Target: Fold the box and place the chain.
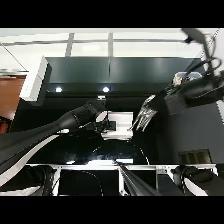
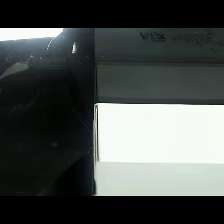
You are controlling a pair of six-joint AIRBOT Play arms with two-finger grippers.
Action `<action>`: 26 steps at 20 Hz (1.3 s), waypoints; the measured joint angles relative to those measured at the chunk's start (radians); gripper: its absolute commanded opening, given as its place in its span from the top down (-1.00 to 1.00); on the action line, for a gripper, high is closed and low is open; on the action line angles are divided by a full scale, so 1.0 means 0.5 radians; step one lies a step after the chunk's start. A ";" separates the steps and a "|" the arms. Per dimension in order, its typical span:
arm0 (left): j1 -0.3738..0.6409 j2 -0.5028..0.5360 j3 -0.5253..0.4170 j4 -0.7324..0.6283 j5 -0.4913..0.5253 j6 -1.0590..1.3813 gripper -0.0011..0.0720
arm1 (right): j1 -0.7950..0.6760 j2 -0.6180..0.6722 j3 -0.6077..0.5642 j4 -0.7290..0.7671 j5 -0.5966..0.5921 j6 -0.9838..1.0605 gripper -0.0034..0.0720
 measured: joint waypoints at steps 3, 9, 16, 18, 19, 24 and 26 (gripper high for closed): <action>0.000 0.000 0.000 0.000 0.002 0.000 0.90 | 0.126 0.000 -0.162 0.031 -0.208 0.000 0.90; 0.000 0.000 0.000 0.001 0.003 0.001 0.90 | 0.210 -0.009 -0.505 0.063 -0.609 0.063 0.90; 0.000 0.000 0.000 0.001 0.004 0.001 0.90 | 0.278 -0.111 -0.694 0.072 -0.831 0.122 0.90; 0.000 0.000 0.000 0.000 0.004 0.001 0.90 | 0.307 -0.133 -0.706 0.074 -0.892 0.124 0.90; 0.000 0.000 0.000 0.000 0.004 0.001 0.90 | 0.323 -0.142 -0.710 0.075 -0.915 0.128 0.90; 0.000 0.000 0.000 0.000 0.004 0.001 0.90 | 0.400 -0.179 -0.730 0.053 -0.954 0.137 0.90; 0.000 0.000 0.000 0.001 0.004 0.000 0.90 | 0.425 -0.199 -0.771 0.011 -0.967 0.144 0.90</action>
